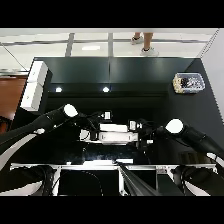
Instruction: Fold the box and place the chain.
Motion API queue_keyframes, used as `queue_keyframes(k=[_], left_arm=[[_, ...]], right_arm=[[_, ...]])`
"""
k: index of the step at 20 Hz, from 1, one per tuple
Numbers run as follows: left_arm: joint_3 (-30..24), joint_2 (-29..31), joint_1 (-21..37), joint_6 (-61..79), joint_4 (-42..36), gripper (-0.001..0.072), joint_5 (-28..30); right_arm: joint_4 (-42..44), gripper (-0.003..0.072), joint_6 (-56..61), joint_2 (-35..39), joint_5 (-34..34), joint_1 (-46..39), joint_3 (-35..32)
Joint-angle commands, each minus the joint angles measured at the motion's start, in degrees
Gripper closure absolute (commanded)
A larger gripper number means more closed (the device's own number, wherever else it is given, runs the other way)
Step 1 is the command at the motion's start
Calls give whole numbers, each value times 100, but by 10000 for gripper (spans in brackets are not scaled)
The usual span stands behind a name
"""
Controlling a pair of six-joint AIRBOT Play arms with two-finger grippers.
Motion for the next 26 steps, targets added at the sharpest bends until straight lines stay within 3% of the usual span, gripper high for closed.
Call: queue_keyframes(k=[1,19,20,21,25,26], left_arm=[[0,0,-2,-11,-2,680,13],[0,0,-2,-11,-2,680,11],[0,0,-2,-11,-2,680,11],[2,0,0,-11,-2,680,11],[85,9,17,-92,31,679,-289],[149,24,26,-313,68,646,-382]], right_arm=[[81,70,-393,-186,-326,-2,-83],[205,75,-743,-531,-518,2,-83],[205,102,-745,-531,-518,2,-83],[205,208,-743,-531,-518,2,-83],[205,208,-743,-531,-538,0,-83],[205,208,-741,-531,-542,0,-83]])
